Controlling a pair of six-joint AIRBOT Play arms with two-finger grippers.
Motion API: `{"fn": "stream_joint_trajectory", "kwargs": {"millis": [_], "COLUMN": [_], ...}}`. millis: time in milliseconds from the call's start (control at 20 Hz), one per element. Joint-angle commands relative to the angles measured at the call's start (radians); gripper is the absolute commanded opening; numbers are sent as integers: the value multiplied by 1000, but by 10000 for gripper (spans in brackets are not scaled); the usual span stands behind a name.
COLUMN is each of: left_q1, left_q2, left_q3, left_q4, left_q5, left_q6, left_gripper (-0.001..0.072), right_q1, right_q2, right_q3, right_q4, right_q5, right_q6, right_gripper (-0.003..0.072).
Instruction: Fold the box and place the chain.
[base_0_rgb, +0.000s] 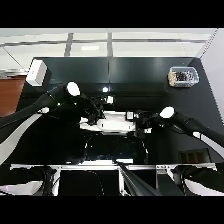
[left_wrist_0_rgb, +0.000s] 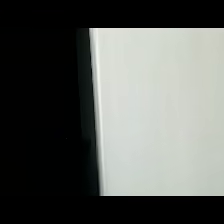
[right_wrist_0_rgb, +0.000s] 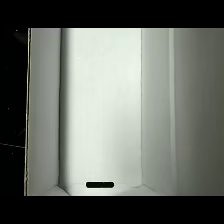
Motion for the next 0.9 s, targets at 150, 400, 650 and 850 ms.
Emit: {"fn": "stream_joint_trajectory", "kwargs": {"millis": [150,400,650,850], "left_q1": [0,0,0,0], "left_q2": [0,0,0,0], "left_q3": [1,1,1,1], "left_q4": [0,0,0,0], "left_q5": [0,0,-1,-1], "left_q6": [0,0,0,0], "left_gripper": [25,25,25,25], "right_q1": [-24,-23,2,2], "right_q2": [0,0,-2,-2], "right_q3": [2,2,2,2], "right_q4": [11,12,-19,-20], "right_q5": [20,13,-12,-14], "right_q6": [6,7,30,32], "right_gripper": [703,703,703,703]}}
